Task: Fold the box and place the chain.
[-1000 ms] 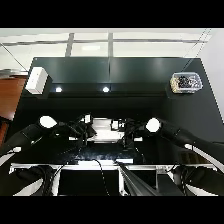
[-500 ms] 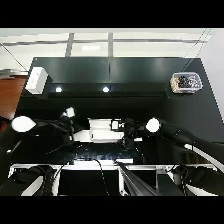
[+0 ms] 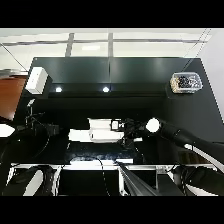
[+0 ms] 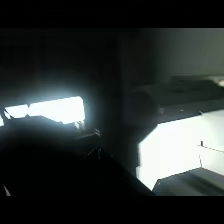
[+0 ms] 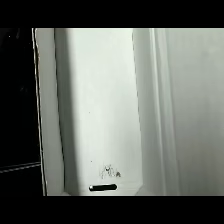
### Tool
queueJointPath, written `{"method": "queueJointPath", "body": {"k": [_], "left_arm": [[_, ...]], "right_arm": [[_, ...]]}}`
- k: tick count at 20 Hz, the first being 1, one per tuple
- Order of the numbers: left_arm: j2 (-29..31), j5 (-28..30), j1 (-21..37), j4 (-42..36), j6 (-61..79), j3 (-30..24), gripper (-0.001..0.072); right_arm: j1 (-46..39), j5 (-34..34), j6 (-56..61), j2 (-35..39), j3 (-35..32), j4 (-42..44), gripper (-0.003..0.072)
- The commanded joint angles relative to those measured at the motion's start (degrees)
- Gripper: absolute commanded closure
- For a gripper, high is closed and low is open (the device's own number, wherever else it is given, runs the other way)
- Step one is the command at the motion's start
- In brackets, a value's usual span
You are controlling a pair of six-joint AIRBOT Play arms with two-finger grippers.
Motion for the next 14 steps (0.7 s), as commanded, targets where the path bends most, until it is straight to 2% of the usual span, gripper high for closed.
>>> {"method": "queueJointPath", "body": {"k": [1,4,7,9,11,12,14], "left_arm": [[-8.00,-2.67,1.66,0.61,-13.84,-1.84,0.0680],[-14.64,-1.84,-2.43,-7.28,-7.96,-1.81,0.0680],[-18.29,-0.37,-8.11,-16.55,-2.38,-1.81,0.0680],[-18.82,2.29,-11.21,-17.88,-1.92,-1.79,0.0680],[-18.78,2.54,-12.37,-17.84,-1.40,-1.62,0.0675],[-18.60,2.05,-12.26,-17.84,-1.38,-1.46,0.0584],[-18.21,0.46,-12.15,-16.92,-0.63,-0.57,0.0277]], "right_arm": [[0.02,-0.04,0.63,-0.02,-0.02,0.02,0.0222],[0.02,-0.04,0.63,-0.02,-0.02,0.02,0.0222],[0.02,-0.04,0.63,-0.02,-0.02,0.04,0.0222],[0.02,-0.04,0.63,-0.02,-0.02,0.04,0.0222],[0.02,-0.04,0.63,-0.02,-0.02,0.02,0.0222],[0.02,-0.04,0.63,-0.02,-0.02,0.02,0.0222],[0.02,-0.04,0.63,-0.02,-0.02,0.02,0.0222]]}}
